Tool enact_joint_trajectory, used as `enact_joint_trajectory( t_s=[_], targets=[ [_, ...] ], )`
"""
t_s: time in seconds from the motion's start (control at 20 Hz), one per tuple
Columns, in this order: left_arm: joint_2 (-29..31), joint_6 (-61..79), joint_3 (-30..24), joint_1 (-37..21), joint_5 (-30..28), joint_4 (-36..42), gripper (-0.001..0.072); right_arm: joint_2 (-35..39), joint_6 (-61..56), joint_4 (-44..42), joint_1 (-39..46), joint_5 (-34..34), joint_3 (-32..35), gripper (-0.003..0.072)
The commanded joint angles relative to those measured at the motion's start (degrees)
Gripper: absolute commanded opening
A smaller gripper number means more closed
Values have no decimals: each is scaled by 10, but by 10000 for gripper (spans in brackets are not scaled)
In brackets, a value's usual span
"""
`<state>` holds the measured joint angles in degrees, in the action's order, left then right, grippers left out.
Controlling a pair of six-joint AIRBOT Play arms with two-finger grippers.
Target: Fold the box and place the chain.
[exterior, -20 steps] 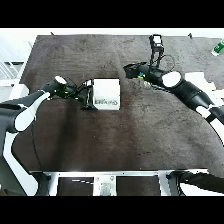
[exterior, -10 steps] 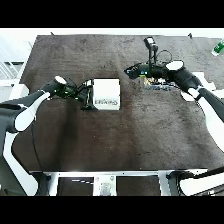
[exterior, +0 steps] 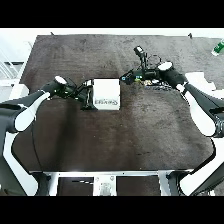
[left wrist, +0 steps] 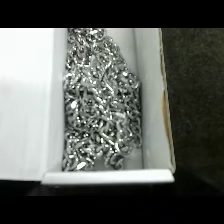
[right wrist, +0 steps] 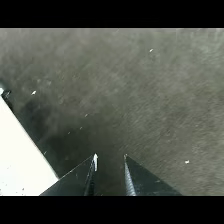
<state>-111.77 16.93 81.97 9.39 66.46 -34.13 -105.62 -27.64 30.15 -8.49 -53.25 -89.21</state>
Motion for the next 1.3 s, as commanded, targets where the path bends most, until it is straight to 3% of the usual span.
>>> enact_joint_trajectory(
  t_s=[0.0, 0.25, 0.5, 0.75, 1.0, 1.25],
  targets=[
    [0, 0, 0, 0, 0, 0, 488, -6, 9, 12, -3, -60, -6, 216],
    [0, 0, 0, 0, 0, 0, 488, -6, 24, 22, -23, -126, -39, 236],
    [0, 0, 0, 0, 0, 0, 488, -6, 22, 85, -66, -171, -73, 269],
    [0, 0, 0, 0, 0, 0, 487, -6, 23, 134, -88, -179, -74, 275],
    [0, 0, 0, 0, 0, 0, 488, -6, 29, 136, -113, -185, -74, 358],
    [0, 0, 0, 0, 0, 0, 488, -4, 25, 125, -121, -215, -75, 363]
  ],
)
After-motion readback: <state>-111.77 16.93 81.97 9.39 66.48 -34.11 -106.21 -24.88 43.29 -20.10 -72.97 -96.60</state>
